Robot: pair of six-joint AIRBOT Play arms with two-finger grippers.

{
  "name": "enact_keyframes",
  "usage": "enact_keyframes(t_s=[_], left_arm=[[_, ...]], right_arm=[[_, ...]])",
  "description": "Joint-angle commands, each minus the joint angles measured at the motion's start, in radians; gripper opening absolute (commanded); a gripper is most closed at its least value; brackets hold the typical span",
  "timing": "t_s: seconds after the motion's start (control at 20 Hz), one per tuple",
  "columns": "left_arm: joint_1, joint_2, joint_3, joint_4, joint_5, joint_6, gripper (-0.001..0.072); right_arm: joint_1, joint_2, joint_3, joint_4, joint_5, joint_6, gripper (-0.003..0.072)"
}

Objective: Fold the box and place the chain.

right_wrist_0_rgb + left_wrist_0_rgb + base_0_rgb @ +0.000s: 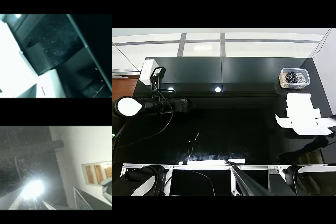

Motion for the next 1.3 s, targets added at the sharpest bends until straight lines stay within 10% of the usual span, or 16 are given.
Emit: enact_keyframes(t_s=[0.0,0.6,1.25], left_arm=[[0.0,0.0,0.0,-0.002,0.0,0.0,0.0701],[0.0,-0.001,0.0,-0.002,0.001,0.0,0.0701],[0.0,-0.023,-0.002,-0.145,-0.13,-0.026,0.0698]], right_arm=[[0.021,-0.01,0.004,-0.007,0.04,-0.023,0.0124],[0.305,0.124,-0.233,0.182,0.166,0.029,0.0012],[1.2,0.888,-0.988,0.59,-0.766,0.004,0.0012]])
